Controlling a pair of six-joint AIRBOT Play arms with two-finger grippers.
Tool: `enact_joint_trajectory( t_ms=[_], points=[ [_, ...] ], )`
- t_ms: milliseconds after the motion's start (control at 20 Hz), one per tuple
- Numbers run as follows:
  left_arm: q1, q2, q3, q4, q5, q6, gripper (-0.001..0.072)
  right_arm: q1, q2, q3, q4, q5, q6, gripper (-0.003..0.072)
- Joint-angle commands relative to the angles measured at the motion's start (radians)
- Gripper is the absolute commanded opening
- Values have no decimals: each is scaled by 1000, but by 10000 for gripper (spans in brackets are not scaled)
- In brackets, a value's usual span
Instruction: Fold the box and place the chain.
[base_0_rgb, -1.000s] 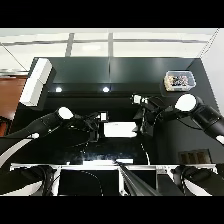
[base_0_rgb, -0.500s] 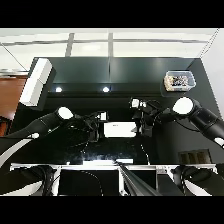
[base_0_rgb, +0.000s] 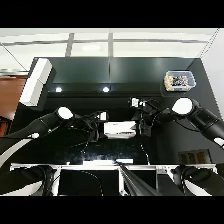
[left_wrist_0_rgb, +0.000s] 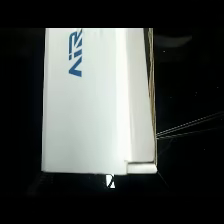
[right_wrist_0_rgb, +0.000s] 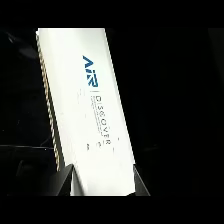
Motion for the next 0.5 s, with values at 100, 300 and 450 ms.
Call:
enact_joint_trajectory(
  t_ms=[100,300,450],
  points=[
    [0,0,1,0,-1,0,444,1,-3,0,6,3,34,429],
    [0,0,1,1,0,0,445,1,-3,-3,6,3,34,429],
    [0,0,1,1,0,0,445,1,-3,-38,6,-7,34,429]
  ],
)
